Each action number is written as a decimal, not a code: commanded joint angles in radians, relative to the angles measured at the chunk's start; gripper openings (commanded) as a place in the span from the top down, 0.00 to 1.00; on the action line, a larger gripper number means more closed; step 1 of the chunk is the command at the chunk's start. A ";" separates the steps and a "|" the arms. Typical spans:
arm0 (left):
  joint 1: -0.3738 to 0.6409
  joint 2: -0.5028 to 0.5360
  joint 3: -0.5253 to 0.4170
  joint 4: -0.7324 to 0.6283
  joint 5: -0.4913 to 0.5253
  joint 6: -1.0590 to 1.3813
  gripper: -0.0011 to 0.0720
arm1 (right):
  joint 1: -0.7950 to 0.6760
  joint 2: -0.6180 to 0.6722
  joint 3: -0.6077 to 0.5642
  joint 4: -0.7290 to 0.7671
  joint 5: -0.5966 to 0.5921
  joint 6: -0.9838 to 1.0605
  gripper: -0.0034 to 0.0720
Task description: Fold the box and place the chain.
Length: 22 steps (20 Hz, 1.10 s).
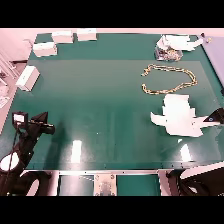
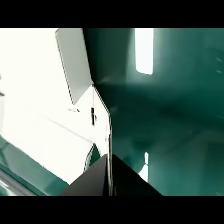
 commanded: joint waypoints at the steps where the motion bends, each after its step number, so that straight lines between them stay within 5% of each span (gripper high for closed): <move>1: 0.000 0.001 0.001 0.000 0.000 0.000 0.96 | 0.016 0.041 -0.071 0.149 0.015 0.034 0.94; 10: 0.000 0.001 0.000 0.000 0.000 0.000 0.96 | 0.154 0.369 -0.615 0.473 -0.111 -0.087 0.94; 14: 0.000 0.001 0.001 0.000 0.000 0.000 0.96 | 0.368 0.408 -0.656 0.491 -0.187 -0.078 0.94; 22: 0.000 0.001 0.000 0.000 0.000 0.000 0.96 | 0.753 0.407 -0.654 0.621 -0.559 0.009 0.94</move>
